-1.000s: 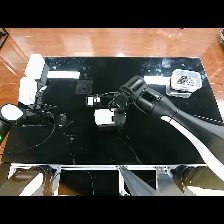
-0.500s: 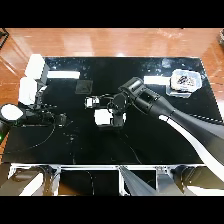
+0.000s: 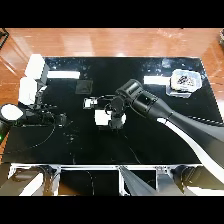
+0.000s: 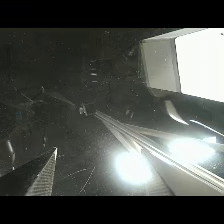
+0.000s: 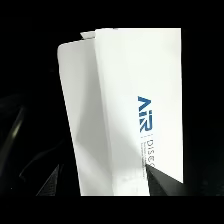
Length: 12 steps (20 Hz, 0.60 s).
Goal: Fold the box and place the chain.
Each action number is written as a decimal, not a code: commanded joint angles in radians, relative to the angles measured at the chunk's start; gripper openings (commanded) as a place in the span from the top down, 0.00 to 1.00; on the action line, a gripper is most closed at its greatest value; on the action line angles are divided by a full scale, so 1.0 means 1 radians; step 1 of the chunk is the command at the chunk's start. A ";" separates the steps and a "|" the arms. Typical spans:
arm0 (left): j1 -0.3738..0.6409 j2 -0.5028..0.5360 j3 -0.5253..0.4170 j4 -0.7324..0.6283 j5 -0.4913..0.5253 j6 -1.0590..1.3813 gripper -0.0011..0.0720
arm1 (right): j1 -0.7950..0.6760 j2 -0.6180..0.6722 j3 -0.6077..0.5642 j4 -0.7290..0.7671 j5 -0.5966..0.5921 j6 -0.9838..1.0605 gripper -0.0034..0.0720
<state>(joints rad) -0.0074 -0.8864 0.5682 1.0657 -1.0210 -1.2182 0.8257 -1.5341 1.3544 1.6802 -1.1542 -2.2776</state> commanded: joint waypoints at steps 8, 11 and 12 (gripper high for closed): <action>0.001 -0.001 0.000 0.000 0.000 0.008 0.14 | 0.037 -0.001 -0.010 -0.095 0.087 0.039 0.13; 0.001 -0.001 0.000 0.000 0.000 0.008 0.14 | 0.036 -0.001 -0.035 -0.114 0.099 0.025 0.13; 0.001 -0.001 0.000 0.000 0.000 0.008 0.14 | 0.036 -0.001 -0.036 -0.114 0.100 0.024 0.13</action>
